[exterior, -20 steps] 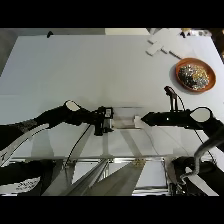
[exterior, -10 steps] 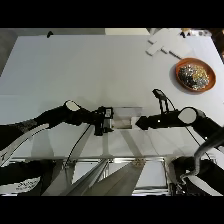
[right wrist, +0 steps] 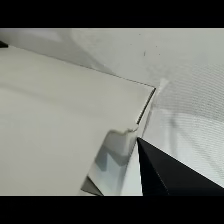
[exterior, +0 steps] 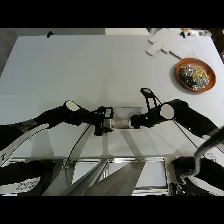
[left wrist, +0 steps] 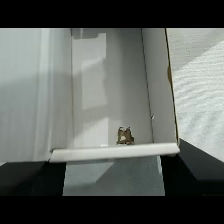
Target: Fold the box and place the chain.
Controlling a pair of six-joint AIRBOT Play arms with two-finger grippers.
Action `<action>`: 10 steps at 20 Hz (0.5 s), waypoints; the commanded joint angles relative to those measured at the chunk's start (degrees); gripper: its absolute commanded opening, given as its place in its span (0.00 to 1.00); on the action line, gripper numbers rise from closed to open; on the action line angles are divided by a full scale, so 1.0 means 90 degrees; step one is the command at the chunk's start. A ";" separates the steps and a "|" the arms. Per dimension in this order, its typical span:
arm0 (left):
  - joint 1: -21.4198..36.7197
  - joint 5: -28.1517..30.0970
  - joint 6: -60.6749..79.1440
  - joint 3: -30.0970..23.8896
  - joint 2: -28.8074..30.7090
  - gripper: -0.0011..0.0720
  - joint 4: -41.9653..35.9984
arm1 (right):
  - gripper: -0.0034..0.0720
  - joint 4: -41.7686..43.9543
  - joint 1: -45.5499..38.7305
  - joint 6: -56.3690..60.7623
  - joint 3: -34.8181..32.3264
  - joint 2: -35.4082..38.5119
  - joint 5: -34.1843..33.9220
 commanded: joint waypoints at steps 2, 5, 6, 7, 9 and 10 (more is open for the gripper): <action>0.0002 0.0005 0.0000 0.0000 0.0002 0.03 0.0002 | 0.61 -0.0933 0.0136 0.1265 0.0328 -0.0537 0.0651; 0.0002 0.0002 0.0000 0.0000 0.0005 0.03 0.0000 | 0.61 -0.1205 0.0136 0.1637 0.0580 -0.0787 0.0865; 0.0002 0.0005 0.0000 0.0000 0.0002 0.03 0.0000 | 0.61 -0.1207 0.0136 0.1678 0.0675 -0.0857 0.0865; 0.0002 0.0002 0.0000 0.0000 0.0002 0.03 0.0000 | 0.61 -0.1205 0.0136 0.1700 0.0758 -0.0901 0.0838; 0.0002 0.0005 0.0000 0.0000 0.0002 0.03 0.0002 | 0.59 -0.1333 0.0216 0.1795 0.0860 -0.0916 0.0695; 0.0002 0.0005 0.0000 0.0000 0.0002 0.03 0.0000 | 0.59 -0.1404 0.0279 0.1909 0.0865 -0.0916 0.0612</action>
